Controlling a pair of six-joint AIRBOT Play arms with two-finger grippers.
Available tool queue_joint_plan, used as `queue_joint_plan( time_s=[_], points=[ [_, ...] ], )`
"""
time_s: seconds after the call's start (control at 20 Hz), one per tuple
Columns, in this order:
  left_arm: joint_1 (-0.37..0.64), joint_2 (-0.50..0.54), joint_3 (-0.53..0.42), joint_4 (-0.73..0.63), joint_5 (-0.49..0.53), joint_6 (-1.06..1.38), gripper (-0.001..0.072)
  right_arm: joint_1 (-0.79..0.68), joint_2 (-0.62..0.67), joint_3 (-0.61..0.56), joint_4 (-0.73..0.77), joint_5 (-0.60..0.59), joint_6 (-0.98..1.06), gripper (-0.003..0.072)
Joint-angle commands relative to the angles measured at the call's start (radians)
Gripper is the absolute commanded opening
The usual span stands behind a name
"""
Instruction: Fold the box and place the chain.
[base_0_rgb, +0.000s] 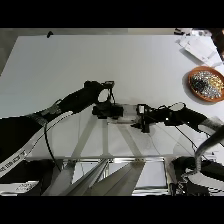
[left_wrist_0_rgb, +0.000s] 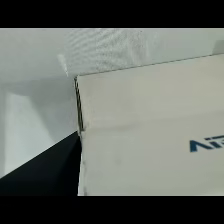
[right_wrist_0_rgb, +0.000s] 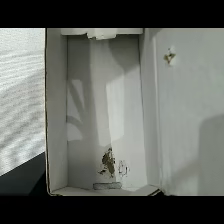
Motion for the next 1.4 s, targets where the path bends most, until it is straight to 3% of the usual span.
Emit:
queue_joint_plan(
  time_s=[0.0, 0.05, 0.15, 0.4, 0.5, 0.7, 0.75, 0.85, 0.95, 1.05, 1.15, 1.35],
  points=[
    [-0.012, -0.041, 0.034, 0.039, -0.108, -0.004, 0.04, 0.0, 0.0, 0.0, 0.0, 0.0, 0.0, 0.0321],
    [-0.014, -0.045, 0.034, 0.044, -0.106, -0.004, 0.0383, 0.0, 0.0, 0.0, 0.0, 0.0, 0.0, 0.0321],
    [-0.014, -0.049, 0.034, 0.048, -0.1, -0.019, 0.0234, 0.0, 0.0, 0.0, 0.0, 0.0, 0.0, 0.0321],
    [-0.021, -0.058, 0.034, 0.054, -0.088, -0.038, 0.0193, 0.0, 0.0, 0.0, 0.0, 0.0, 0.0, 0.0321],
    [-0.032, -0.071, 0.034, 0.055, -0.088, -0.037, 0.0011, 0.0, 0.0, 0.0, 0.0, 0.0, 0.0, 0.0321],
    [-0.043, -0.084, 0.034, 0.055, -0.082, -0.037, 0.0028, 0.0, 0.0, 0.0, 0.0, 0.0, 0.0, 0.0321],
    [-0.046, -0.085, 0.034, 0.056, -0.08, -0.037, 0.0105, 0.0, 0.0, 0.0, 0.0, 0.0, 0.0, 0.0321],
    [-0.048, -0.085, 0.034, 0.055, -0.064, -0.038, 0.0372, 0.0, 0.0, 0.0, 0.0, 0.0, 0.0, 0.0321],
    [-0.052, -0.085, 0.034, 0.055, -0.047, -0.038, 0.0376, 0.0, 0.0, 0.0, 0.0, 0.0, 0.0, 0.0321],
    [-0.053, -0.085, 0.034, 0.055, -0.043, -0.038, 0.0153, 0.0, 0.0, 0.0, 0.0, 0.0, 0.0, 0.0321],
    [-0.053, -0.084, 0.034, 0.055, -0.047, -0.037, 0.0006, 0.0, 0.0, 0.0, 0.0, 0.0, 0.0, 0.0321],
    [-0.053, -0.084, 0.034, 0.055, -0.055, -0.037, 0.0004, 0.0, 0.0, 0.0, 0.0, 0.0, 0.0, 0.0321]
  ],
)
